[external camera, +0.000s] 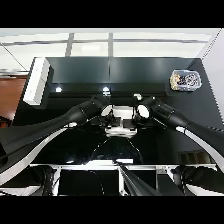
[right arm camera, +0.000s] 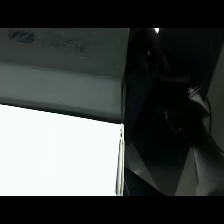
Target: Fold the box and place the chain.
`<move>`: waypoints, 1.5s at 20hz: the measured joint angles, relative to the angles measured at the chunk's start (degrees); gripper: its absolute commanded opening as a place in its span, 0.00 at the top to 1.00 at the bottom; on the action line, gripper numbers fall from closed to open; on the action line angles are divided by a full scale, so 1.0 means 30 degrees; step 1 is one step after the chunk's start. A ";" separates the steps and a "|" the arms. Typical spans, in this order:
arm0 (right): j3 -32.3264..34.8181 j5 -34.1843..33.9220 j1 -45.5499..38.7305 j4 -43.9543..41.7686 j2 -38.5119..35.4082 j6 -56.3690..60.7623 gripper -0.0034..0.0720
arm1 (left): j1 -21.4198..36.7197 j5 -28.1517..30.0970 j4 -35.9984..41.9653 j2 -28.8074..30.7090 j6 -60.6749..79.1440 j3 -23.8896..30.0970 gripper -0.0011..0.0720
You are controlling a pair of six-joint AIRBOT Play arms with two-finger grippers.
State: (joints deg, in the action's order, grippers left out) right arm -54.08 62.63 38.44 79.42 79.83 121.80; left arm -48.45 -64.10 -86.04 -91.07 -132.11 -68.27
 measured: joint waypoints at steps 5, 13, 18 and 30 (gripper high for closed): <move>-0.0204 0.0364 0.0066 0.0393 0.0102 0.0444 0.93 | 0.0000 -0.0015 0.0095 0.0000 -0.0087 0.0000 0.95; -0.0240 0.0459 0.0102 0.0415 0.0109 0.0270 0.93 | 0.0000 -0.0051 -0.0029 -0.0007 0.0080 0.0000 0.95; -0.0262 0.0510 0.0095 0.0393 0.0095 0.0007 0.52 | 0.0000 -0.0087 -0.0051 0.0000 0.0124 -0.0007 0.95; -0.0313 0.2659 -0.0525 0.2892 -0.6747 -0.2193 0.53 | 0.0000 -0.0182 -0.0029 -0.0007 0.0044 0.0000 0.95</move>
